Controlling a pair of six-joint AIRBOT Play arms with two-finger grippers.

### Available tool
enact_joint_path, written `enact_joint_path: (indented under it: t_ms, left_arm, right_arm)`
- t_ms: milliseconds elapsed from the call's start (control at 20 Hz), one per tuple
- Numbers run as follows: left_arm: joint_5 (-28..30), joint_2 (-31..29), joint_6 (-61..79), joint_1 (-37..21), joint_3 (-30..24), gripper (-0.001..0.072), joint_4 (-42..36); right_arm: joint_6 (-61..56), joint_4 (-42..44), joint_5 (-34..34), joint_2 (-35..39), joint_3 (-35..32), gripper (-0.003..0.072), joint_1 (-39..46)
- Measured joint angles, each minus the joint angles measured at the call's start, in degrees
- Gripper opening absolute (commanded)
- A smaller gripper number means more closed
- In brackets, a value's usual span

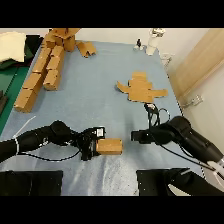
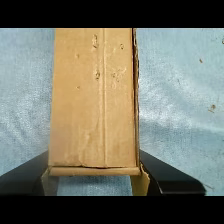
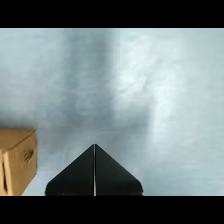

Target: Fold the box.

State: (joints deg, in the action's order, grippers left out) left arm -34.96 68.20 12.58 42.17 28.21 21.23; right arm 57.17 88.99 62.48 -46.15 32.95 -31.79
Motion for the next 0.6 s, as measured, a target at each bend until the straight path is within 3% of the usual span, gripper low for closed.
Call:
enact_joint_path:
  t_ms: [300,600]
  left_arm:
    - [-0.04,0.0,0.02,0.0,0.0,0.0525,-0.02]
    - [-0.09,0.0,-0.07,0.0,0.09,0.0525,-0.39]
  right_arm:
    - [-0.26,-1.86,-1.31,-11.82,5.75,0.0004,0.59]
    - [-1.14,-1.73,-3.32,-14.67,6.64,0.0004,0.7]
